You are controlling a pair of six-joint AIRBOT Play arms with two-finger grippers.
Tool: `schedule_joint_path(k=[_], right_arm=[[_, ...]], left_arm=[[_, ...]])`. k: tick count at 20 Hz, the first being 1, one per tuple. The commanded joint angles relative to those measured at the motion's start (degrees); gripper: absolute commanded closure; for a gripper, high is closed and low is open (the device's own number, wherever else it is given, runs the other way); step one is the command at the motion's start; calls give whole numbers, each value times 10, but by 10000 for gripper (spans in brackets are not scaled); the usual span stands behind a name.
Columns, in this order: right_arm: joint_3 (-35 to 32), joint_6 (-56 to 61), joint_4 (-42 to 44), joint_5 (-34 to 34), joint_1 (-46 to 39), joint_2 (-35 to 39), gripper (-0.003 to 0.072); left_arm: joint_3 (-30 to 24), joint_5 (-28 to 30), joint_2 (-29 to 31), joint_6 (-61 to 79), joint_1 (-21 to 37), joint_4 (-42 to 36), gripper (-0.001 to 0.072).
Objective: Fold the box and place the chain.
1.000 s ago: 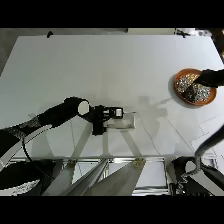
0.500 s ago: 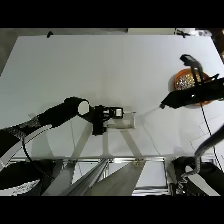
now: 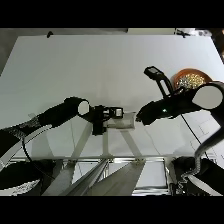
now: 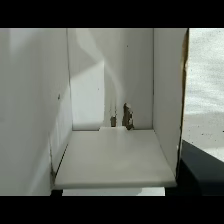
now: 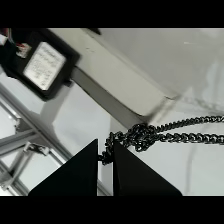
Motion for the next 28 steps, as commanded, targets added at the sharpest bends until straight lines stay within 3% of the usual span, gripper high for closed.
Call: schedule_joint_path(k=[1,6,11,17,21,23,25,28], right_arm=[[0,43,-4,-64,66,-3,668],[-12,74,-22,-86,101,-40,668],[-83,89,-19,-127,102,-59,668],[-132,113,-19,-270,102,-68,668],[-132,116,-6,-300,102,-110,654],[-133,114,-7,-299,102,-119,548],[-132,110,-7,-298,100,-113,314],[-132,108,-9,-270,80,-91,308]], left_arm=[[0,0,0,0,0,0,499],[0,0,0,0,0,0,499],[0,0,0,0,0,0,499],[0,0,0,0,0,0,499],[0,0,0,0,0,0,499],[0,0,0,0,0,0,499],[0,0,0,0,0,0,499],[0,0,0,0,0,0,499]])
